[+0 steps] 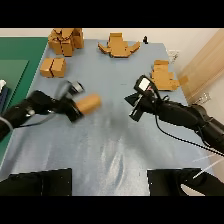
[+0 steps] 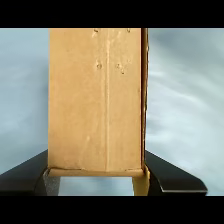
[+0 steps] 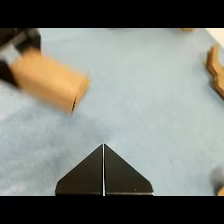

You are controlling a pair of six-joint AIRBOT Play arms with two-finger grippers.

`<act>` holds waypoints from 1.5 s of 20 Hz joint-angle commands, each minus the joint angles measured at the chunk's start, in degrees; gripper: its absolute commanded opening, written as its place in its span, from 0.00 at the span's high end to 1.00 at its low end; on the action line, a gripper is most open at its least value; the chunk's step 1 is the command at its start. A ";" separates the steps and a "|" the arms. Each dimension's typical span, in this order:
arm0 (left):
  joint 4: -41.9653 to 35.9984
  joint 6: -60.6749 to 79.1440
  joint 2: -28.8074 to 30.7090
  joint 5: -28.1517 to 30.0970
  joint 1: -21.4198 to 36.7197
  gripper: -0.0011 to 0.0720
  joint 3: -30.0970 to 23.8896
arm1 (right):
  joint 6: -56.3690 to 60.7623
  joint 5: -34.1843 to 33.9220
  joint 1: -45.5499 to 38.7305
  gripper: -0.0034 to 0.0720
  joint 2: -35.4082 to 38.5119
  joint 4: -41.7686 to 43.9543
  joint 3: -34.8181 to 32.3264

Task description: Fold the box.

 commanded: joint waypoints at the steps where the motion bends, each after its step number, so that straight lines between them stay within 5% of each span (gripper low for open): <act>1: 5.29 -15.17 3.80 8.72 13.29 0.97 1.84 | 4.31 -3.54 -4.17 0.95 2.05 -3.69 -0.48; 6: 7.85 -25.42 -7.85 7.10 28.98 0.97 10.93 | 4.48 -3.85 -4.15 0.95 1.42 -3.87 -0.48; 10: 15.82 -31.80 -21.53 3.34 27.21 0.97 23.23 | 5.88 -4.07 -4.15 0.95 0.24 -3.89 -0.48; 15: 18.43 -34.73 -30.38 0.59 25.90 0.97 31.93 | 6.47 -4.39 -4.15 0.95 -0.50 -3.89 -0.48; 30: 16.70 -29.66 -34.27 -0.39 22.10 0.96 33.33 | 6.95 -4.48 -4.15 0.95 -2.82 -3.63 -0.48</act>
